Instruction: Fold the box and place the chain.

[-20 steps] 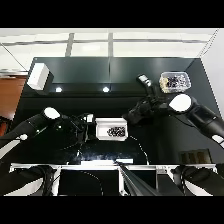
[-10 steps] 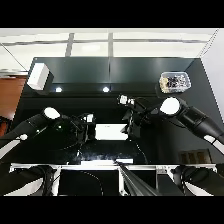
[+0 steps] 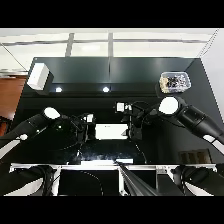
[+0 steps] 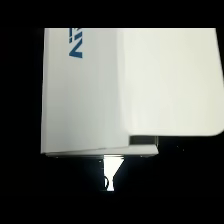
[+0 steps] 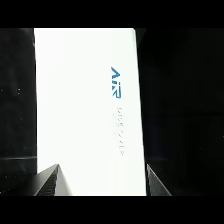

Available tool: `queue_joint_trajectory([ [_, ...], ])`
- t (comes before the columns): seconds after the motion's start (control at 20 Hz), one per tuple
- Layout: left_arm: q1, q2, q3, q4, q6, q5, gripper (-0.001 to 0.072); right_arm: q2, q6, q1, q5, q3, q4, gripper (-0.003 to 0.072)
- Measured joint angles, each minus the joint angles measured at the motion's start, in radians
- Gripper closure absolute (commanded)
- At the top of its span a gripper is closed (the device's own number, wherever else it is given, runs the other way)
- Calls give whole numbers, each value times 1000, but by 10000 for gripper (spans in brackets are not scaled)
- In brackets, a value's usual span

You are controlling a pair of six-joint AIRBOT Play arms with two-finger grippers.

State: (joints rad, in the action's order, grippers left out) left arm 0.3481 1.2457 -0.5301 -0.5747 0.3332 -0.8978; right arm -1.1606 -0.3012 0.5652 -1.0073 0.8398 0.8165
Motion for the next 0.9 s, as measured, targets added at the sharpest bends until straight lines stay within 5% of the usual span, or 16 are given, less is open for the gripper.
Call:
queue_joint_trajectory([
  [0.3, 0, 0, 0, 0, 0, 0, 452, -27, -52, 37, 47, 0, 29, 66],
  [0.35, 0, 0, 0, 0, 0, 0, 451, -28, -65, 39, 56, 0, 34, 108],
  [0.4, 0, 0, 0, 0, 0, 0, 452, -29, -74, 41, 64, 0, 38, 276],
  [0.5, 0, 0, 0, 1, -1, 1, 452, -31, -94, 43, 69, 0, 41, 277],
  [0.6, 1, 0, 0, 1, -1, 2, 452, -31, -113, 44, 68, 0, 45, 494],
  [0.9, 1, 0, 0, 0, 0, 0, 452, -32, -158, 45, 56, 1, 46, 493],
])
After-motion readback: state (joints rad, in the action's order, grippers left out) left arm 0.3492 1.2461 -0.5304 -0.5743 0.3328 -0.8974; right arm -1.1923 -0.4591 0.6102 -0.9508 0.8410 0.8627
